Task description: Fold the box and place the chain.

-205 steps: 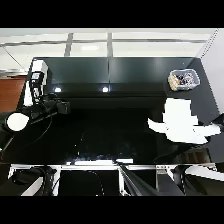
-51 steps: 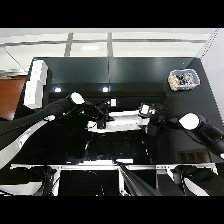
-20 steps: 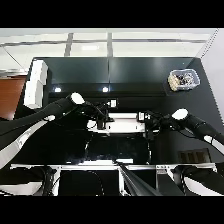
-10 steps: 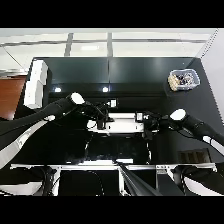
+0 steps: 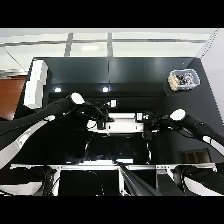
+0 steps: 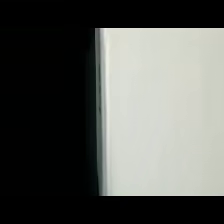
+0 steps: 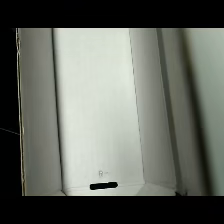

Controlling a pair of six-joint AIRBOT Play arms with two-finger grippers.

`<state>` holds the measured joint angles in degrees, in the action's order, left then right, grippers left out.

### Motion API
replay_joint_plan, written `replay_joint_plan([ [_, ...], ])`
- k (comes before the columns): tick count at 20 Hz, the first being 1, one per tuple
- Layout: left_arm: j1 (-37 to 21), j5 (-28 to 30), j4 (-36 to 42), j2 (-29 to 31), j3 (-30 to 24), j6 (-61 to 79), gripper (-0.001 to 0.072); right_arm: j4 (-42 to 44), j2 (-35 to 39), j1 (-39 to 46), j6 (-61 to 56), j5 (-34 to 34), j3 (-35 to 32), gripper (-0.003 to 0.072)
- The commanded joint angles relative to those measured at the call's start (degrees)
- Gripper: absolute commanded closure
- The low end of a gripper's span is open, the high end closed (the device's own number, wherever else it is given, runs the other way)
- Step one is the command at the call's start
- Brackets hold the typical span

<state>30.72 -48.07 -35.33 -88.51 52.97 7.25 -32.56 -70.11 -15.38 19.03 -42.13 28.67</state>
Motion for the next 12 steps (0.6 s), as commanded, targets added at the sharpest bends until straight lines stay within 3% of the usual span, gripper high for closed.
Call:
replay_joint_plan([
  [1, -0.1, 0.0, 0.0, 0.0, 0.0, 0.0, 0.0684, 0.0, 0.0, 0.0, -0.2, 0.2, 0.0, -0.0023],
  [4, -0.1, 0.1, 0.0, 0.0, 0.0, 0.0, 0.0684, 0.0, 0.0, 0.0, -0.2, 0.2, 0.0, -0.0016],
  [6, -0.1, 0.0, 0.0, 0.0, 0.0, 0.0, 0.0684, -0.1, 0.0, 0.0, -0.2, 0.2, 0.0, 0.0192],
  [12, -0.1, 0.0, 0.0, 0.0, 0.0, 0.0, 0.0683, 0.0, 0.0, 0.0, -0.2, 0.2, 0.0, 0.0203],
])
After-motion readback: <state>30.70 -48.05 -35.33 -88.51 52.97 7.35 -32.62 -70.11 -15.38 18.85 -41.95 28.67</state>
